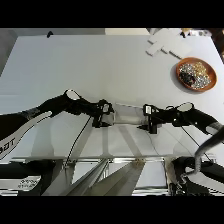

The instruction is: Fold the box and place the chain.

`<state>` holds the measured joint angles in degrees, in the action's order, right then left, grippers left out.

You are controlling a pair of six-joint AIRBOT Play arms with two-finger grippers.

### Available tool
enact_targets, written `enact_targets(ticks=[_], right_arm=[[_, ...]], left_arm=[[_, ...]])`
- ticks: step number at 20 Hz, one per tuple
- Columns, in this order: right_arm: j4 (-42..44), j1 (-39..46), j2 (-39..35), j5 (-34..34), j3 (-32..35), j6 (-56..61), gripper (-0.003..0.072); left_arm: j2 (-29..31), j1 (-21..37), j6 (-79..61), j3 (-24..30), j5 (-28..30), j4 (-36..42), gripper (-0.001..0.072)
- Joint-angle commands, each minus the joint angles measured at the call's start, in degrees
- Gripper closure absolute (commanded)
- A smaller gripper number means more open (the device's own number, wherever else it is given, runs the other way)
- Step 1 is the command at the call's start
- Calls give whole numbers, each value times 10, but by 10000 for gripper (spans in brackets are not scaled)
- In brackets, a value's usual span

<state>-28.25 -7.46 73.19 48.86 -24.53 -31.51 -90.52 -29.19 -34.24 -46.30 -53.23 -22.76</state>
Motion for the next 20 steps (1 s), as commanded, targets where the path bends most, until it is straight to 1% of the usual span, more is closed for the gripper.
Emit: enact_targets(ticks=[1,5,20], right_arm=[[0,0,0,0,0,1,187],[0,0,0,0,0,1,187],[0,0,0,0,0,1,187]], left_arm=[[-12,-6,-4,-9,8,16,12],[-20,-6,-3,-13,7,15,12],[-20,-12,-2,-13,12,24,19]])
